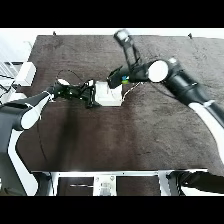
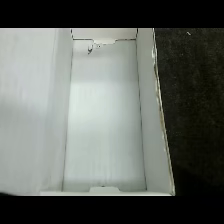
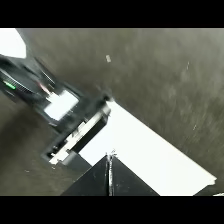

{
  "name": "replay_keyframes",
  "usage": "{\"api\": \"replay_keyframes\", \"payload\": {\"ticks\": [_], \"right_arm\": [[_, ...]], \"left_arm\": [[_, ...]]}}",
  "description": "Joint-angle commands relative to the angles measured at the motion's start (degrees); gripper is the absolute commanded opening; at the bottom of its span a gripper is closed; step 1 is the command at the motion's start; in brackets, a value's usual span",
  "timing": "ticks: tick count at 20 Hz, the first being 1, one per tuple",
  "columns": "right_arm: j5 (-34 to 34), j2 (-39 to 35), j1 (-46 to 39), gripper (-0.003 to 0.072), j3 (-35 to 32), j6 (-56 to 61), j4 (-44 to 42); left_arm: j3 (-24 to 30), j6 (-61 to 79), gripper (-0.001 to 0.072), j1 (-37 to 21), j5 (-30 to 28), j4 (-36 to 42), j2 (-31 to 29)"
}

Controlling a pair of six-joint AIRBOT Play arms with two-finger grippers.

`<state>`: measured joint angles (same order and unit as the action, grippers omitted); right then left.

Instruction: Fold the box and place the chain.

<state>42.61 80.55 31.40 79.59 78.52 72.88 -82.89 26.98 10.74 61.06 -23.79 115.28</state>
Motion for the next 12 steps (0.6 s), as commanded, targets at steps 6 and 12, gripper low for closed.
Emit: {"api": "replay_keyframes", "payload": {"ticks": [6,12], "right_arm": [[-11.87,13.7,-0.02,0.0028,-4.85,0.37,-0.87],[-5.18,5.46,-6.16,0.0469,-5.03,0.37,-0.35]], "left_arm": [[0.0,0.02,0.0469,0.02,-0.02,-0.02,0.02],[0.0,0.02,0.0469,0.02,-0.02,-0.02,0.02]]}}
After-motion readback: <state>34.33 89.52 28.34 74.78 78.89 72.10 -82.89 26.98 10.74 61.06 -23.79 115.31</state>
